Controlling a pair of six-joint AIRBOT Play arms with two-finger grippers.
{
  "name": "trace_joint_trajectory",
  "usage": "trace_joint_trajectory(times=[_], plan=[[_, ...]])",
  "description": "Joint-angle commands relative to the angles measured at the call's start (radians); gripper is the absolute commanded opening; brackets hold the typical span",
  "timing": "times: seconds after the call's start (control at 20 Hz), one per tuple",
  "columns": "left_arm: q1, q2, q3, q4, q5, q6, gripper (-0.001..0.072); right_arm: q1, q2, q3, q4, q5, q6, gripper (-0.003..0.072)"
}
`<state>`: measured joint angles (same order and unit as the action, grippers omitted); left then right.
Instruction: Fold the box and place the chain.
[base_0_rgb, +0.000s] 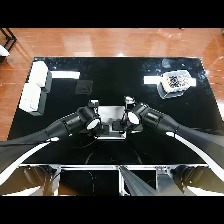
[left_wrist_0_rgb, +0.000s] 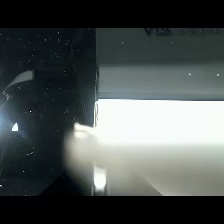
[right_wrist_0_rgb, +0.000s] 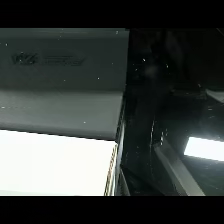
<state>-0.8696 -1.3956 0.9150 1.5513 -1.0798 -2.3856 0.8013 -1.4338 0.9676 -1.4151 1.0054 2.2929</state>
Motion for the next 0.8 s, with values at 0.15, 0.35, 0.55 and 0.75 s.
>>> trace_joint_trajectory(times=[0.15,0.35,0.55,0.75], plan=[[0.000,0.000,0.000,0.000,0.000,0.001,0.0020,0.001,-0.008,0.000,0.001,0.009,0.000,0.0092],[0.000,0.000,0.000,0.000,0.001,0.000,0.0020,0.001,-0.008,0.000,0.002,0.013,0.000,0.0019],[0.000,0.000,0.000,0.000,0.001,0.000,0.0019,0.001,-0.008,0.000,0.004,0.013,-0.005,0.0019],[0.000,0.000,0.000,0.000,0.000,0.000,0.0020,0.000,-0.006,0.000,-0.010,0.049,-0.008,0.0345]])
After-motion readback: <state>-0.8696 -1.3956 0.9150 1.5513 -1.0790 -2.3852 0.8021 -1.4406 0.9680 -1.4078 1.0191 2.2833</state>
